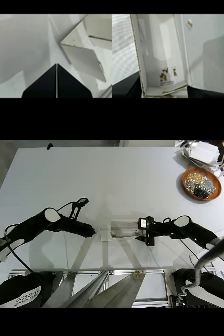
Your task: Fold the box and place the chain.
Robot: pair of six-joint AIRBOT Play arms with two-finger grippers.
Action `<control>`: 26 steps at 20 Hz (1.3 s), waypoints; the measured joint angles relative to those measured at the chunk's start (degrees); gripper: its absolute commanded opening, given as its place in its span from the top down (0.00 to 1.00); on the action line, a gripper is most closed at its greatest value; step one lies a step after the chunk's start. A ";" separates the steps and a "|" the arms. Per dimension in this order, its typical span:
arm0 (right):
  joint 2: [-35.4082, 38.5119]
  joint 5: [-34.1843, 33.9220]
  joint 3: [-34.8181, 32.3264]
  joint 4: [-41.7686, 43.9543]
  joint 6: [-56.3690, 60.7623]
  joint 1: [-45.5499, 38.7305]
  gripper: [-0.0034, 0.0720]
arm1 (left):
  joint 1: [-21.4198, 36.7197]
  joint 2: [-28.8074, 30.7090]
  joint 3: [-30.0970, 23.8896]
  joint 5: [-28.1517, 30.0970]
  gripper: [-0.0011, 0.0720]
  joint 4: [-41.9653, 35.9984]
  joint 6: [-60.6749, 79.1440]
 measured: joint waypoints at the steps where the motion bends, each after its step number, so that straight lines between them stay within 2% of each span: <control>1: 0.00 0.00 0.00 0.00 0.00 0.00 0.51 | -0.68 -0.81 -0.04 0.26 0.98 -0.59 -0.15; 7: 0.00 0.00 0.00 0.00 0.00 0.00 0.51 | -3.52 -3.65 -0.04 2.29 0.98 -3.91 -0.50; 14: 0.00 0.00 0.00 0.00 0.00 0.00 0.51 | -4.37 -2.95 -0.04 1.68 0.96 -11.32 5.51; 17: 0.00 0.00 0.00 -0.02 0.00 0.00 0.51 | -4.48 -0.85 -0.04 2.64 0.68 -13.18 7.28; 19: 0.00 0.00 0.00 0.00 0.00 0.00 0.51 | -4.63 0.15 -0.04 3.26 0.60 -14.16 7.87; 26: 0.00 0.00 0.00 0.00 0.00 0.00 0.51 | -6.60 1.18 -0.04 5.42 0.61 -17.33 8.59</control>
